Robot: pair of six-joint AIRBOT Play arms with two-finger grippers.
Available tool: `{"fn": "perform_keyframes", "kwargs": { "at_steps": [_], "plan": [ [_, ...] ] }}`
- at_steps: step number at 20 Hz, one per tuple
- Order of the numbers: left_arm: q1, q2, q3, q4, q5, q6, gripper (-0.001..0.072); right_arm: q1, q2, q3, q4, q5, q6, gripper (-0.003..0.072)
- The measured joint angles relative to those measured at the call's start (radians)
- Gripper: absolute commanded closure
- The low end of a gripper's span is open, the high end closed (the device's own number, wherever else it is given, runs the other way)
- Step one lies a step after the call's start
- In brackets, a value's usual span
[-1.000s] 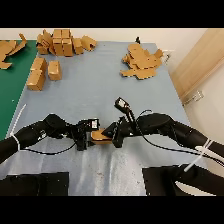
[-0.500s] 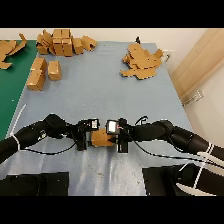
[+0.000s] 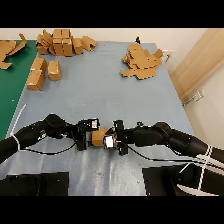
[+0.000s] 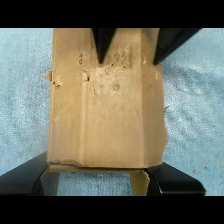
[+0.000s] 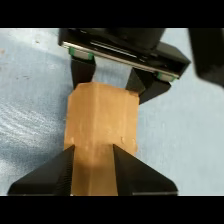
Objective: Fold the box.
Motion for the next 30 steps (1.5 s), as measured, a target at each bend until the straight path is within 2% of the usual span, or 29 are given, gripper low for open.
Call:
{"fn": "perform_keyframes", "kwargs": {
  "at_steps": [17, 30],
  "plan": [
    [0.0, 0.0, 0.0, 0.0, 0.002, -0.001, 0.0188, 0.02, -0.005, -0.009, -0.065, 0.091, -0.001, 0.033],
    [0.0, 0.0, 0.0, 0.0, -0.003, 0.001, 0.0188, 0.025, 0.032, -0.009, -0.074, 0.108, 0.02, 0.0331]
  ]
}}
